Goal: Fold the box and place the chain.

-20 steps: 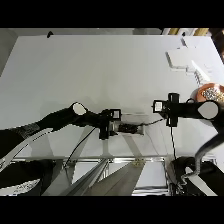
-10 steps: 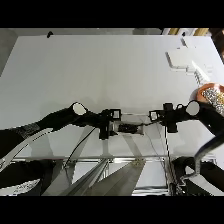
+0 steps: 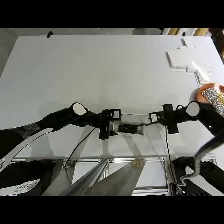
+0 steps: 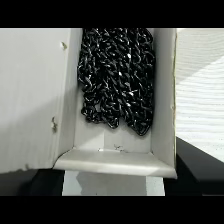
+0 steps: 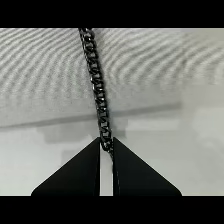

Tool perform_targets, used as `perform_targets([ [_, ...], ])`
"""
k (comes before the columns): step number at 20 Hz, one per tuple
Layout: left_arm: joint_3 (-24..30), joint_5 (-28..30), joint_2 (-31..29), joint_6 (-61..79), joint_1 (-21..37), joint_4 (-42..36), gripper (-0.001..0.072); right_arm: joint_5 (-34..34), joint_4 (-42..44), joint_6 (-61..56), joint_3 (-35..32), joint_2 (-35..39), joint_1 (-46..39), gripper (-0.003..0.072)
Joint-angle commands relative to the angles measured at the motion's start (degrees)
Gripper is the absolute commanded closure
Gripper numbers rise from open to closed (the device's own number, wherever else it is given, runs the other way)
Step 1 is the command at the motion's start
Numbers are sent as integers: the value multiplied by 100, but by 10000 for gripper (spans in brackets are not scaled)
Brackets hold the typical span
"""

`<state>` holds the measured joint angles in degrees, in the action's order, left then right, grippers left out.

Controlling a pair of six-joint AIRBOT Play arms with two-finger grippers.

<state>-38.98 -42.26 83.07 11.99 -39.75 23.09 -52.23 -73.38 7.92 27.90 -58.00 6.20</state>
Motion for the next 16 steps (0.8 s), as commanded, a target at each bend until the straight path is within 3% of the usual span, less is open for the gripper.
perform_targets([
  [1,-4,0,-4,2,2,2,316,-428,389,-63,7,901,170,669],
  [4,-4,2,-4,2,2,2,316,-597,1255,-61,7,1700,538,669],
  [7,-4,2,-4,0,2,2,316,-343,1921,-61,7,2223,1147,669],
  [11,-4,2,-4,2,2,4,316,378,2859,-61,7,2326,1897,669],
  [16,-4,2,-4,2,2,2,316,1399,3018,-61,7,2212,2800,669],
])
